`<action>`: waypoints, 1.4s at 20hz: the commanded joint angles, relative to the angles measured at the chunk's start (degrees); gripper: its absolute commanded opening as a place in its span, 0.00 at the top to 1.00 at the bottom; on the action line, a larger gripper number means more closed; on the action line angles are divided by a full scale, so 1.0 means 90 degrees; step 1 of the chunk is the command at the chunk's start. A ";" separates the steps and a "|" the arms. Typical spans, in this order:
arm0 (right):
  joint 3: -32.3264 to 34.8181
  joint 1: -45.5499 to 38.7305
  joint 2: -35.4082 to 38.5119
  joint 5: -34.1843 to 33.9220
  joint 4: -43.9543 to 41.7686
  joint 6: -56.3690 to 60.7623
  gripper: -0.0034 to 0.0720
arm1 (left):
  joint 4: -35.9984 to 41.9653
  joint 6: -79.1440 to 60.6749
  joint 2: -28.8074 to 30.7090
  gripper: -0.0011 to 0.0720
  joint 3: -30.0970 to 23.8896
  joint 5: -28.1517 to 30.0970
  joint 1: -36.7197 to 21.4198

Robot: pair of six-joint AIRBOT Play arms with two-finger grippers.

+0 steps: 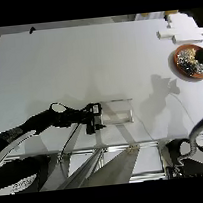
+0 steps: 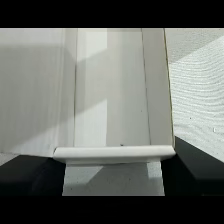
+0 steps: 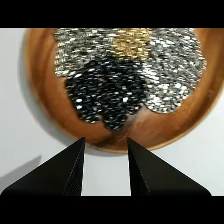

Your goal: Fold the box and place the chain.

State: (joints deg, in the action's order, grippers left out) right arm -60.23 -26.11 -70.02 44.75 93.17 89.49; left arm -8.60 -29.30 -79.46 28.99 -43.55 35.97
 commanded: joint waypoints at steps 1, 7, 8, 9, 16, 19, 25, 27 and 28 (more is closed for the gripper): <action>0.0000 -0.0639 -0.0345 -0.0255 -0.0576 -0.0015 0.56 | 0.0000 -0.0002 0.0002 0.61 0.0005 0.0002 -0.0002; 0.0000 -0.0697 -0.1229 -0.0595 -0.0959 -0.0668 0.66 | 0.0000 -0.0002 0.0002 0.61 0.0005 0.0002 -0.0002; 0.0000 -0.0697 -0.1326 -0.0602 -0.0957 -0.0668 0.67 | 0.0000 -0.0002 0.0002 0.61 0.0002 0.0002 -0.0002; 0.0000 -0.0697 -0.1418 -0.0634 -0.0950 -0.0670 0.67 | 0.0000 -0.0002 0.0002 0.61 0.0002 0.0002 -0.0002; 0.0000 -0.0697 -0.1880 -0.0925 -0.1358 -0.0843 0.67 | 0.0000 -0.0002 0.0002 0.61 0.0002 0.0000 -0.0002; 0.0000 -0.0697 -0.2018 -0.0935 -0.1411 -0.0843 0.67 | 0.0000 -0.0002 0.0002 0.61 0.0002 0.0002 -0.0002; 0.0000 -0.0697 -0.2062 -0.1355 -0.1576 -0.0857 0.67 | 0.0000 -0.0002 0.0002 0.61 0.0005 0.0002 -0.0002; 0.0000 -0.0697 -0.2062 -0.1489 -0.1649 -0.0869 0.68 | 0.0000 -0.0002 0.0002 0.61 0.0002 0.0002 -0.0002; 0.0000 -0.0697 -0.2062 -0.1540 -0.1715 -0.0981 0.74 | 0.0000 -0.0002 0.0002 0.61 0.0002 0.0002 -0.0002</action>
State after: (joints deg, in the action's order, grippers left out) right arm -60.23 -32.34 -88.49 32.95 79.13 81.69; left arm -8.58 -29.32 -79.46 28.99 -43.55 35.97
